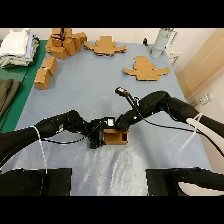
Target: Fold the box.
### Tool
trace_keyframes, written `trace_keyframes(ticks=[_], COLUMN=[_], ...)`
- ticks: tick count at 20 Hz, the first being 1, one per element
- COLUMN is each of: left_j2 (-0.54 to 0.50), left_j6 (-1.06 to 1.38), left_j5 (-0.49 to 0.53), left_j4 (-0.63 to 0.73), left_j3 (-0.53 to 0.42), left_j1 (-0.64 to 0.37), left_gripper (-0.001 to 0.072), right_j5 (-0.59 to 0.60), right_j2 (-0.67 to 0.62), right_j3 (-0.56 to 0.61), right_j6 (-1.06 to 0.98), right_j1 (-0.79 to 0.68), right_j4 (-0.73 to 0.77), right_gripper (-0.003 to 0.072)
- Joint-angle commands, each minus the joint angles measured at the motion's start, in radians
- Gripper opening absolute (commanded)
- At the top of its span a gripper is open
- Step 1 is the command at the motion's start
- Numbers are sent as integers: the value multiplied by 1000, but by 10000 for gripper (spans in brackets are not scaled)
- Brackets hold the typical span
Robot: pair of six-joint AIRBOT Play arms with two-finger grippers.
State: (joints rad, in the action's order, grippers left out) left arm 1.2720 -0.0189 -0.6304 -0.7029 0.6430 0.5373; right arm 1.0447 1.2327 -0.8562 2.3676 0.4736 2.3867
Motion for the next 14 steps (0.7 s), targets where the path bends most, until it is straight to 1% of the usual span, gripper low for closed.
trace_keyframes(ticks=[1, 5, 9, 12, 14], left_j2=[0, 0, 0, 0, 0], left_j6=[0, 0, 0, 0, 0], left_j5=[0, 0, 0, 0, 0], left_j4=[0, 0, 0, 0, 0], left_j3=[0, 0, 0, 0, 0], left_j1=[-1, -1, -1, -1, -1], left_gripper=[471, 472, 471, 472, 472], right_j5=[-110, -188, -288, -355, -438], right_j2=[-45, -51, -105, -195, -283], right_j3=[53, 78, 89, 141, 220], right_j6=[-12, -11, -11, -11, -11], right_j1=[61, 132, 202, 243, 279], right_j4=[-97, -132, -218, -282, -338], right_gripper=[2, 3, 3, 4, 4])
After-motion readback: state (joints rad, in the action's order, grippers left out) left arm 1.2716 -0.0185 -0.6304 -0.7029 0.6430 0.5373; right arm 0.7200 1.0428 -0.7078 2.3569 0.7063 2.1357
